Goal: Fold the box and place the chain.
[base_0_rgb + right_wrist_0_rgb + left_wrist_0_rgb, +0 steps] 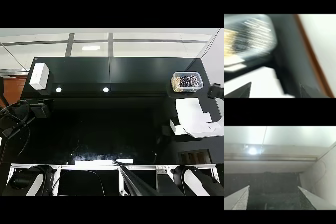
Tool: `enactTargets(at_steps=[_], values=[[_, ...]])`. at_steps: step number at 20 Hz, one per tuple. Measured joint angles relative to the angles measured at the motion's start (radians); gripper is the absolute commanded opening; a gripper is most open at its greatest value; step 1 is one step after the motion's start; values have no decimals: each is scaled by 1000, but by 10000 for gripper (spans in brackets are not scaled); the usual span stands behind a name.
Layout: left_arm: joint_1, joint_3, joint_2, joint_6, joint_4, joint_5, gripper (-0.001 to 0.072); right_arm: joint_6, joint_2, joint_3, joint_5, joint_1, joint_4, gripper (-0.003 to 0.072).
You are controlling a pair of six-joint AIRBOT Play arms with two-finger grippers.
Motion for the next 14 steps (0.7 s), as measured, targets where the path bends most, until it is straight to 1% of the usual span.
enactTargets(at_steps=[2,5,7,9,12,13,14], values=[[0,0,0,0,1,2,714,34,-89,37,37,-109,-65,720],[0,0,0,0,2,3,713,9,-232,138,123,-262,-77,720],[0,0,0,0,2,3,713,-97,-335,230,222,-344,-17,720],[0,0,0,0,0,2,713,-236,-437,321,352,-403,83,720],[0,0,0,0,-4,-11,712,-405,-548,414,499,-438,182,720],[0,0,0,0,-4,-22,713,-454,-574,432,522,-440,202,624],[0,0,0,0,-5,-29,712,-495,-594,443,545,-441,216,605]])
